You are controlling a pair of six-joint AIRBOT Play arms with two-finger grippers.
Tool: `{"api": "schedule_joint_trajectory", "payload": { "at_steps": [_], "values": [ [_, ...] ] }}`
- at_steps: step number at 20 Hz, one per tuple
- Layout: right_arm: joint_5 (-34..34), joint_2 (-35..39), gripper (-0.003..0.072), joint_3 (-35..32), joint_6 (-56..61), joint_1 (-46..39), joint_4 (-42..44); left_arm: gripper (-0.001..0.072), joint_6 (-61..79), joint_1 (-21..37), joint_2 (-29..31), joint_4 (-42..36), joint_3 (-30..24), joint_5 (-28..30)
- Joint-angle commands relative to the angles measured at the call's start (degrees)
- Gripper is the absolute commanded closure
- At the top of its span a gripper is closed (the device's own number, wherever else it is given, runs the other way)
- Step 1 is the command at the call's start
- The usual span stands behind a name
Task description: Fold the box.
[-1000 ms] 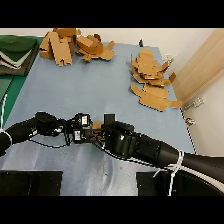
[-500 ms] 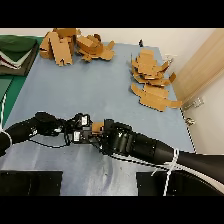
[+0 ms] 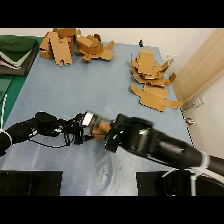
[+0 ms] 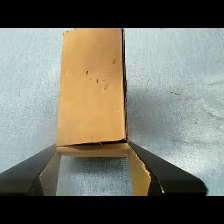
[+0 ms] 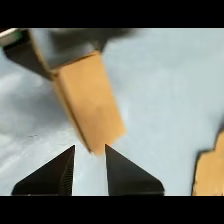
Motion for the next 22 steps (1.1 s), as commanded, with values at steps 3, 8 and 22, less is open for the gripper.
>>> {"api": "schedule_joint_trajectory", "payload": {
  "at_steps": [3, 8, 22],
  "values": [
    [-0.04, 14.23, 0.0686, -2.14, 30.67, -9.94, -1.57, 0.0252, -0.02, 0.02, 0.07, 0.00, -0.02, 0.26],
    [-22.93, 19.41, 0.0686, -18.36, 31.98, -24.87, 39.50, 0.0252, -0.02, 0.02, 0.04, -0.02, -0.02, 0.35],
    [-46.69, 13.46, 0.0687, -37.05, -8.92, -24.26, 103.82, 0.0252, -0.02, 0.02, 0.04, -0.02, -0.02, 0.31]
  ]
}}
